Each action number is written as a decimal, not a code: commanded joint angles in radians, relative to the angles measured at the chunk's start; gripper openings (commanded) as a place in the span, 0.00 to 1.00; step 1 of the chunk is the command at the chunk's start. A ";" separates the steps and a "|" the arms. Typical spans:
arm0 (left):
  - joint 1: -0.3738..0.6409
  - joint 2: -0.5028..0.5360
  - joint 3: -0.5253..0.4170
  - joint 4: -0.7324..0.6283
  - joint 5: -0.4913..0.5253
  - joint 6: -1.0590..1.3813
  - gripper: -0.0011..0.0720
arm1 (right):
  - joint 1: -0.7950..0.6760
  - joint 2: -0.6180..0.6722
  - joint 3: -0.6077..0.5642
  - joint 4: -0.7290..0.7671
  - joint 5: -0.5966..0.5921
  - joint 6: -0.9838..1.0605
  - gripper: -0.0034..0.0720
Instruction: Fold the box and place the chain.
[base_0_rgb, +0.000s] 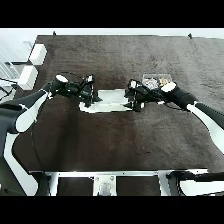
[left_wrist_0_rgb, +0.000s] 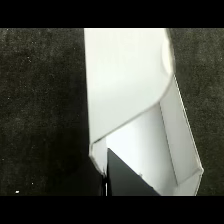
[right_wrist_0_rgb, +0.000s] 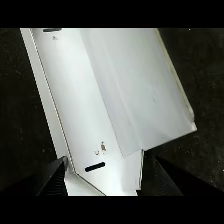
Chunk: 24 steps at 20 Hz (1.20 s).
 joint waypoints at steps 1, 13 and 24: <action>0.000 0.000 0.000 -0.002 -0.001 0.000 0.04 | -0.009 -0.053 0.051 -0.008 0.075 -0.005 0.88; 0.000 -0.001 0.000 -0.003 0.000 0.000 0.04 | -0.011 -0.189 0.173 -0.016 0.249 -0.054 0.88; 0.000 0.000 0.000 -0.005 0.000 0.000 0.04 | -0.040 -0.250 0.238 -0.053 0.288 -0.057 0.88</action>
